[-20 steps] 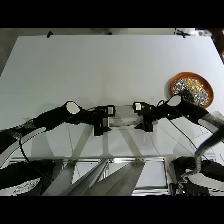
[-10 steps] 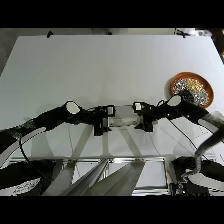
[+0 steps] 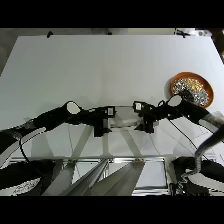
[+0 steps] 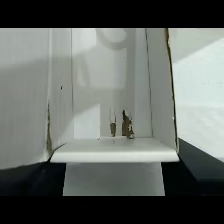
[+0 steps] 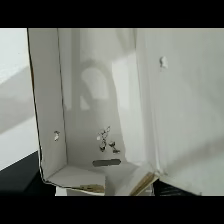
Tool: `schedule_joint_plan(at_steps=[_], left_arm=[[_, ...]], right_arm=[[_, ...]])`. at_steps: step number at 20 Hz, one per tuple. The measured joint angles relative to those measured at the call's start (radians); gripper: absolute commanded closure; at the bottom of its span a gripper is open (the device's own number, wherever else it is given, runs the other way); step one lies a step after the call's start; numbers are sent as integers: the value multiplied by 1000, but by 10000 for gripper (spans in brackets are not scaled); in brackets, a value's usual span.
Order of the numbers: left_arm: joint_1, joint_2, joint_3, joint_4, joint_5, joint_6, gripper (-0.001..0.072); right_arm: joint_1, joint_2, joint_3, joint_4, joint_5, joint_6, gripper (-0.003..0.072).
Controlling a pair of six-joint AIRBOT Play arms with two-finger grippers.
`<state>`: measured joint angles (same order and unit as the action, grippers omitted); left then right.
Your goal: Fold the box and place the chain.
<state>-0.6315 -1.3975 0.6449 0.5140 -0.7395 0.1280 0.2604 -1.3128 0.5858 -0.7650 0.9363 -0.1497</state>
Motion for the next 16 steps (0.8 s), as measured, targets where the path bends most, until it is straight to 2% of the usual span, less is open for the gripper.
schedule_joint_plan(at_steps=[2, 4, 16], left_arm=[[0, 11, 0, 36, 0, 0, 503], [0, 29, 0, 61, 10, 0, 503], [0, 53, 0, 112, 90, -21, 505]], right_arm=[[0, 35, 0, -104, 26, 71, 107], [-2, 78, 0, -185, 49, 127, -24], [-1, 291, 0, -302, 103, 309, -19]])
